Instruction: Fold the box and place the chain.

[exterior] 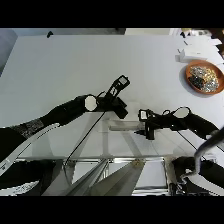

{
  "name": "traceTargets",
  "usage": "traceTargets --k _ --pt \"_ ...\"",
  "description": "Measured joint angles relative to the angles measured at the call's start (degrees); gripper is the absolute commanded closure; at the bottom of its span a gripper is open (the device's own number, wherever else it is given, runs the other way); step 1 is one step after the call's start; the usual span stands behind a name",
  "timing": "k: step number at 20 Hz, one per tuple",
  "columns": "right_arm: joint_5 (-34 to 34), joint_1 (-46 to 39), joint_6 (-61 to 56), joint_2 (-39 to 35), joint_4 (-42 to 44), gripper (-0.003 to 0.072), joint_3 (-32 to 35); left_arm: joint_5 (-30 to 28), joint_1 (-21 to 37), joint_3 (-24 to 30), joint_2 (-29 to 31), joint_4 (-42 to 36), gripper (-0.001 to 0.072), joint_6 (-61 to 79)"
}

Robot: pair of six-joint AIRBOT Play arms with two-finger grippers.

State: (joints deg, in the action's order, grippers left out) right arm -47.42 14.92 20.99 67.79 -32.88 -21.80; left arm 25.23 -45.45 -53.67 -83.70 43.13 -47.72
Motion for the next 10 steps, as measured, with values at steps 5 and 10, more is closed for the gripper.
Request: traceTargets --k 5,10 --pt "-0.15 0.0 0.26 0.0 -0.31 0.0284 -0.04 2.75 0.17 0.0 5.05 5.88 0.0708 -0.94" --pt "-0.17 0.02 0.2 0.0 -0.28 0.0284 -0.04 16.83 2.03 0.07 13.38 22.95 0.0704 -0.83"
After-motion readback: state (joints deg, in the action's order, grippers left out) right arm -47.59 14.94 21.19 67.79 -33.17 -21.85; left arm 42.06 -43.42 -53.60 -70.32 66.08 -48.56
